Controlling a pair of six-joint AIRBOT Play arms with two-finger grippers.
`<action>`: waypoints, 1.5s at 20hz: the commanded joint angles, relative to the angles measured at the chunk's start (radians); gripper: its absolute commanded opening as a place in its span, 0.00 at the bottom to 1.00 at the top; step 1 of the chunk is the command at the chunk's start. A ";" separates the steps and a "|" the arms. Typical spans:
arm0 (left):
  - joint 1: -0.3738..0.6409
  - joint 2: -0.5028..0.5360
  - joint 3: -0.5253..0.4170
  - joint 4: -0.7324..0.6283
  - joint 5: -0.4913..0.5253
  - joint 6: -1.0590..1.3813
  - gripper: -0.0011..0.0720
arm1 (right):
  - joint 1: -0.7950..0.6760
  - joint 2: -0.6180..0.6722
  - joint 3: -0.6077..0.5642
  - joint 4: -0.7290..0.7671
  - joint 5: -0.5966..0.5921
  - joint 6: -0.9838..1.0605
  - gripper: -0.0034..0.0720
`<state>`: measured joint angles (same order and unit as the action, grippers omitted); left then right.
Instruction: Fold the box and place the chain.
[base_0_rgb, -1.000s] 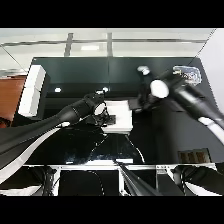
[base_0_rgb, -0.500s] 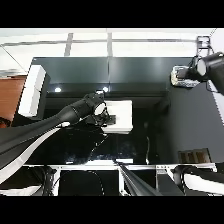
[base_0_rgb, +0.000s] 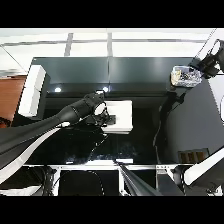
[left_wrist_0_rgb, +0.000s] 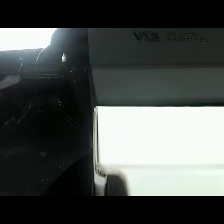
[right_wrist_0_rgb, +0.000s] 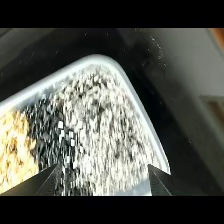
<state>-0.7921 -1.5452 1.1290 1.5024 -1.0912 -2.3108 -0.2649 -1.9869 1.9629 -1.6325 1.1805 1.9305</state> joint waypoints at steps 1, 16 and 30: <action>0.001 0.000 0.001 0.000 -0.021 0.000 0.05 | -0.022 -0.101 0.090 0.055 -0.002 -0.005 0.83; 0.001 0.000 0.001 0.000 -0.018 0.000 0.05 | -0.021 0.129 0.093 0.046 0.043 -0.292 0.06; 0.001 0.000 0.001 0.000 -0.018 0.000 0.05 | 0.105 0.784 -0.009 0.387 0.117 -0.398 0.06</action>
<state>-0.7921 -1.5452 1.1290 1.5021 -1.1107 -2.3112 -0.1997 -1.3216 1.9629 -1.2930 1.2922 1.5471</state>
